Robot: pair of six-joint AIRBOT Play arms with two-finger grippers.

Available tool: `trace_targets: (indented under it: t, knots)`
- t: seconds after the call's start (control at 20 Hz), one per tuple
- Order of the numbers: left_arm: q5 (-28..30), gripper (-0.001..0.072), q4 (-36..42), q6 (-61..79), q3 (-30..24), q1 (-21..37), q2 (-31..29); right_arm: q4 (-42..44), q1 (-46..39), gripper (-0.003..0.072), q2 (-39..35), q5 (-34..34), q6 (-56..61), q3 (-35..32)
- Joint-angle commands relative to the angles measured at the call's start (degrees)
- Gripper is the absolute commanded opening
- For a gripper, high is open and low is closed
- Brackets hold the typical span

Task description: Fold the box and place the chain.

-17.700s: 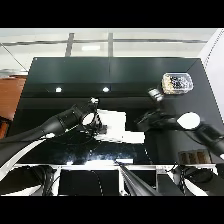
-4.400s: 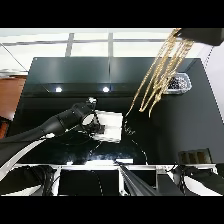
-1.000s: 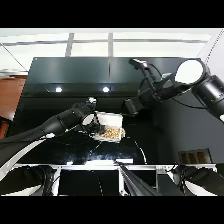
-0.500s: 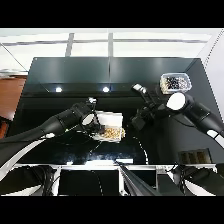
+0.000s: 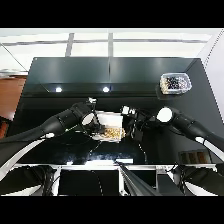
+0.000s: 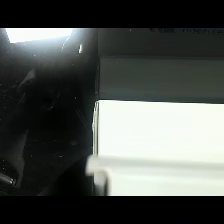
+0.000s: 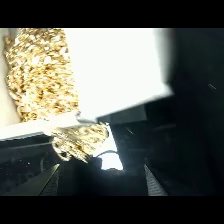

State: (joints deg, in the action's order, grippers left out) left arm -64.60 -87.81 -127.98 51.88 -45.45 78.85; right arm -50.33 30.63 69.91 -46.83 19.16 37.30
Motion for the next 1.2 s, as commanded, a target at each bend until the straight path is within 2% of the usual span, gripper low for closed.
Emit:
trace_targets:
  t: [0.0, 0.15, 0.3, 0.35, 0.4, 0.55, 0.6, 0.65, 0.7, 0.75, 1.0, 1.15]
  knots:
    - [-0.2, 0.0027, 0.0, 0.0, 0.0, 0.0, 0.0, 1.2, 3.7, 0.0596, 2.1, 2.7, -6.0, -0.3]
    - [-0.3, 0.0027, 0.0, 0.0, 0.0, 0.0, 0.0, 1.2, 5.2, 0.0595, 2.3, 7.1, -5.9, -0.3]
    - [-0.6, 0.0028, 0.0, 0.0, 0.0, 0.0, 0.0, 0.7, 5.2, 0.0593, 2.3, 8.5, -4.3, -0.3]
    - [-0.6, 0.0027, 0.0, 0.0, 0.0, 0.0, 0.0, 0.8, 5.2, 0.058, 2.3, 8.5, -4.3, -0.3]
    - [-0.5, 0.0028, 0.0, 0.0, 0.0, 0.0, 0.0, 0.8, 5.2, 0.0512, 2.4, 8.3, -4.2, -0.3]
    - [-0.6, 0.0027, 0.0, 0.0, 0.0, 0.0, 0.0, 0.8, 5.2, 0.0495, 3.3, 7.0, -3.8, -0.3]
    - [-0.6, 0.0028, 0.0, 0.0, 0.0, 0.0, 0.0, 0.8, 5.2, 0.043, 3.5, 6.8, -2.7, -0.3]
    - [-0.6, 0.0027, 0.0, 0.0, 0.0, 0.0, 0.0, 0.8, 5.2, 0.0212, 3.5, 6.8, -1.0, -0.3]
    - [-0.6, 0.0027, 0.0, 0.0, 0.0, 0.0, 0.0, 0.7, 5.1, 0.0091, 3.5, 6.6, 0.0, -0.3]
    - [-0.6, 0.0027, 0.0, 0.0, 0.0, 0.0, 0.0, 0.6, 5.1, 0.0061, 3.3, 6.2, 0.8, -0.3]
    - [-0.7, 0.0027, 0.0, 0.0, 0.0, 0.0, 0.0, -5.0, 4.1, 0.0059, -1.2, 3.9, 11.0, -0.3]
    - [-0.8, 0.0028, 0.1, 0.0, 0.0, 0.0, 0.0, -7.1, 0.6, 0.0059, -7.2, -1.2, 20.4, -0.3]
